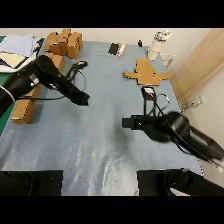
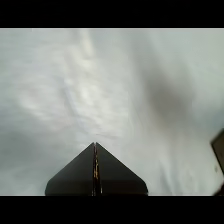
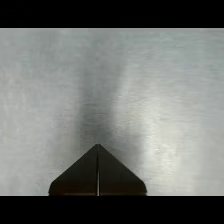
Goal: Fold the box.
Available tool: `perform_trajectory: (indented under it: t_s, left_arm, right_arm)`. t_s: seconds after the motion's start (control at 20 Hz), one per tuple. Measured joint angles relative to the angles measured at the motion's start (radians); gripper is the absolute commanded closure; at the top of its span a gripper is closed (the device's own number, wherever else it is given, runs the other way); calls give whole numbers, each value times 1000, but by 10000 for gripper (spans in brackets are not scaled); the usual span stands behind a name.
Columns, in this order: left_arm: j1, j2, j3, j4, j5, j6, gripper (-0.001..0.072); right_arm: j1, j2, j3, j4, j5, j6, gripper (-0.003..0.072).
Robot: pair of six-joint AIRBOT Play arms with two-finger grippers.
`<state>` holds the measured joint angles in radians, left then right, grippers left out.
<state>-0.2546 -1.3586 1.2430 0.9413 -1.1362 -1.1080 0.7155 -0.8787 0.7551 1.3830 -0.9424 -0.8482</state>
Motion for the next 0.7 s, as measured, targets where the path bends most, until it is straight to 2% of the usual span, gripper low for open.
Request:
perform_trajectory:
  t_s: [0.15,0.3,0.45,0.7]
  left_arm:
    - [-170,3,-21,21,54,-56,700]
    - [-283,4,-59,73,105,-129,698]
    - [-327,5,-82,105,99,-170,698]
    - [-351,4,-93,102,86,-194,698]
  right_arm:
    - [-95,-241,160,263,-35,-281,683]
    - [-120,-407,263,380,-74,-422,682]
    - [-123,-482,313,428,-96,-497,683]
    - [-123,-518,339,475,-80,-522,682]
